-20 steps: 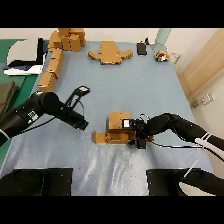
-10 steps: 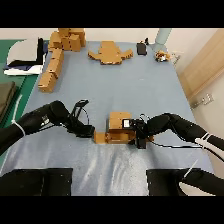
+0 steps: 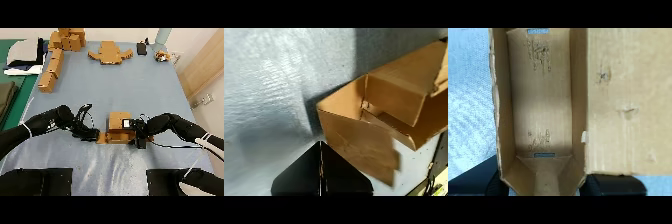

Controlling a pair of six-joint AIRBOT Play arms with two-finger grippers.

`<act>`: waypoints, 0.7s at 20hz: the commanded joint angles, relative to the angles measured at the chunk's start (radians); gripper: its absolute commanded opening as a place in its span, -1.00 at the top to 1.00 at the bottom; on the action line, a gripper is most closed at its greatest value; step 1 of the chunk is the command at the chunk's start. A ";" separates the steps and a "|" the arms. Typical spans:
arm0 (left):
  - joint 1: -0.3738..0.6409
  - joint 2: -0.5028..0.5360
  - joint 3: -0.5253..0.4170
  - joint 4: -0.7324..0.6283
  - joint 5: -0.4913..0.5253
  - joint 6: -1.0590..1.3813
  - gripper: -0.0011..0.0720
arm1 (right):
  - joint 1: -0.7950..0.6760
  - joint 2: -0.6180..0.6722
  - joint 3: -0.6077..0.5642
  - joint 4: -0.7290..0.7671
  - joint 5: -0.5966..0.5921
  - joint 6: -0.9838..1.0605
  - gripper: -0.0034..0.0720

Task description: Fold the box.

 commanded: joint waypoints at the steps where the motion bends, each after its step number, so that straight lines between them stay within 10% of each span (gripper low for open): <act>1: -0.039 -0.002 -0.002 -0.062 0.009 0.037 0.94 | 0.000 0.001 0.000 0.000 0.000 0.000 -0.24; 9: -0.053 0.080 0.071 0.043 0.007 -0.048 0.93 | 0.000 0.001 0.000 0.000 0.000 0.000 -0.23; 10: -0.053 0.077 0.077 0.053 0.009 -0.066 0.64 | 0.000 0.001 0.000 0.000 0.000 0.000 -0.24; 11: -0.056 0.071 0.084 0.040 0.017 -0.066 -0.42 | 0.000 0.001 0.000 0.000 0.000 0.000 -0.24; 14: -0.061 0.064 0.104 0.023 0.020 -0.066 -0.19 | 0.000 0.001 0.000 0.000 0.000 0.000 -0.24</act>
